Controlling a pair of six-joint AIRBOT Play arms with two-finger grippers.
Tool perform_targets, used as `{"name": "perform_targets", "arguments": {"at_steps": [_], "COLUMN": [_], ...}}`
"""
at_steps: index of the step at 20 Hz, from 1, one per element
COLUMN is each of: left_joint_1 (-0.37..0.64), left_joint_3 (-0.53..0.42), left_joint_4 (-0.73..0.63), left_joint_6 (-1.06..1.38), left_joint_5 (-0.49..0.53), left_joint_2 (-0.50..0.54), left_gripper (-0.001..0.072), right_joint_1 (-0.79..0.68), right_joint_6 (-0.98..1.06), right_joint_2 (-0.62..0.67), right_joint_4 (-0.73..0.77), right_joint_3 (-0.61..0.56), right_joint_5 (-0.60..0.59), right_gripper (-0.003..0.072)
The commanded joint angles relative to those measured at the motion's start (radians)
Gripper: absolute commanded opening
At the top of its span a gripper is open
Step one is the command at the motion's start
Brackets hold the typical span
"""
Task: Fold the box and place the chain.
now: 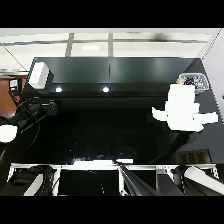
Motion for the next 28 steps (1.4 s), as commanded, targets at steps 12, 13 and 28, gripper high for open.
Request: {"name": "perform_targets", "arguments": {"at_steps": [12,13,28], "left_joint_1": [-0.061,-0.061,-0.061], "left_joint_3": [0.0,0.0,0.0], "left_joint_4": [-0.125,-0.125,-0.135], "left_joint_6": [0.0,0.0,-0.001], "left_joint_5": [-0.021,-0.021,-0.002], "left_joint_2": [-0.008,-0.008,-0.013], "left_gripper": [0.0708,0.0708,0.0686], "right_joint_1": [-0.109,-0.098,0.183], "right_joint_6": [-0.585,-0.593,-0.697], "right_joint_2": [-0.383,-0.383,0.132], "right_joint_4": [0.226,0.215,0.829], "right_joint_3": [0.168,0.177,-0.401], "right_joint_5": [0.512,0.51,0.5], "right_gripper": [0.0366,0.0167,0.0016]}}
